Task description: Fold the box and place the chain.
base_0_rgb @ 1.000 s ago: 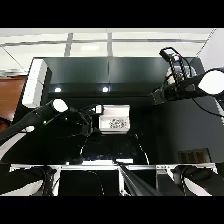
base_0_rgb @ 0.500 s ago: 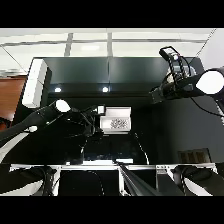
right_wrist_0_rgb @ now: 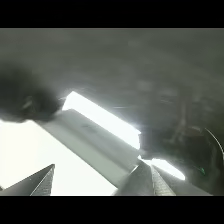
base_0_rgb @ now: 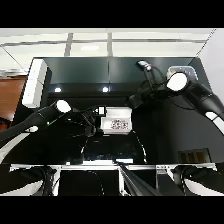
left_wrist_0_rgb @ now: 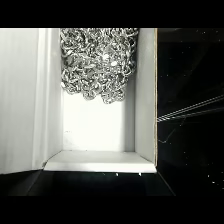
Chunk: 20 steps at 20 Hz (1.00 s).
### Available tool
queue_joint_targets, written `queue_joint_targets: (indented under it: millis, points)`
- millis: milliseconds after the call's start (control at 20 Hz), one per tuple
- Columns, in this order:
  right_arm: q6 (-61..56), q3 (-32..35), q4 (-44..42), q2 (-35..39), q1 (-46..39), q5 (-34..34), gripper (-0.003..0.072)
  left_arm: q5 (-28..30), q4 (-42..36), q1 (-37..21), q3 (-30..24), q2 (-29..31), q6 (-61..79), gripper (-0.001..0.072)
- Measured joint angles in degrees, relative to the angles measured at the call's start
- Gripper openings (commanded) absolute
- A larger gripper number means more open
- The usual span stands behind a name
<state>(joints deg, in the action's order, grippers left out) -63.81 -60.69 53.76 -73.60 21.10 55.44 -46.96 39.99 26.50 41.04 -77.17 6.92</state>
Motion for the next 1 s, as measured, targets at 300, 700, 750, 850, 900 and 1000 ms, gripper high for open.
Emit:
queue_joint_targets:
  millis: [300,700,750,850,900,1000]
  points:
    - [27.1,-0.5,-5.7,-0.9,1.7,7.1,0.0705,0.0,0.0,0.0,0.0,0.0,0.0,0.0367]
    - [38.1,2.8,-6.6,-1.9,3.3,9.7,0.0705,0.0,0.0,0.0,0.0,0.0,0.0,0.0368]
    - [38.4,3.1,-6.6,-1.9,3.4,9.7,0.0704,0.0,0.0,0.0,0.0,0.0,0.0,0.0368]
    - [39.0,3.5,-6.6,-2.0,3.5,9.2,0.0620,0.0,0.0,0.0,0.0,0.0,0.0,0.0368]
    - [39.2,3.6,-6.6,-2.1,3.5,8.9,0.0388,0.0,0.0,0.0,0.0,0.0,0.0,0.0368]
    - [39.4,3.8,-6.8,-2.1,3.6,8.6,0.0235,0.0,-0.1,0.0,0.0,0.0,0.0,0.0368]
